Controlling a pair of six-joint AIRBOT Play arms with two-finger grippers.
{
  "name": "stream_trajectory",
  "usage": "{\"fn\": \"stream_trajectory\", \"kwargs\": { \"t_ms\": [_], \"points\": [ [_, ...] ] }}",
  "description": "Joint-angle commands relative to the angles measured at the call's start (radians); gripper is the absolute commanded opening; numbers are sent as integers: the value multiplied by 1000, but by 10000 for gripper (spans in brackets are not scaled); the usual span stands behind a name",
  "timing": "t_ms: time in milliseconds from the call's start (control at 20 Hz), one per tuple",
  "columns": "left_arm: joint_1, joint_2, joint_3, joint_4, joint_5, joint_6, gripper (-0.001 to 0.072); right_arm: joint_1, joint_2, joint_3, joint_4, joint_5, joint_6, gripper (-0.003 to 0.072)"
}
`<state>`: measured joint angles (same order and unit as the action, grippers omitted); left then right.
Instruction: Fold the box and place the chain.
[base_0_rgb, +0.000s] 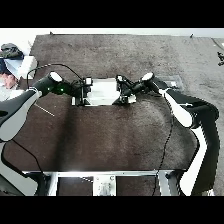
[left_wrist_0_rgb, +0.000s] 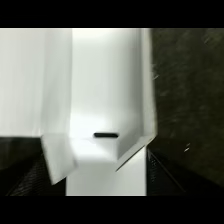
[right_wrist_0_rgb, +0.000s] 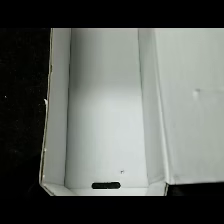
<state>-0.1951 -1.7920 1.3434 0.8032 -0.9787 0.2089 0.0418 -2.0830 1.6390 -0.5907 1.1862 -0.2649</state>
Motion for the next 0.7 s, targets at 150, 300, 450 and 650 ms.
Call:
{"fn": "stream_trajectory", "kwargs": {
  "t_ms": [150, 300, 450, 650],
  "points": [
    [-8, -3, 0, 6, 27, -3, 571, 1, 0, 0, 1, 0, 0, 302],
    [-8, -3, 0, -7, 24, -10, 484, 0, 0, 0, 0, 0, 0, 302],
    [-8, -3, 0, -12, 26, -47, 275, 1, 0, 0, 0, 0, 0, 302],
    [-8, -4, 0, -67, 12, -43, 130, 1, 0, 0, 0, 0, 0, 302]
  ]
}}
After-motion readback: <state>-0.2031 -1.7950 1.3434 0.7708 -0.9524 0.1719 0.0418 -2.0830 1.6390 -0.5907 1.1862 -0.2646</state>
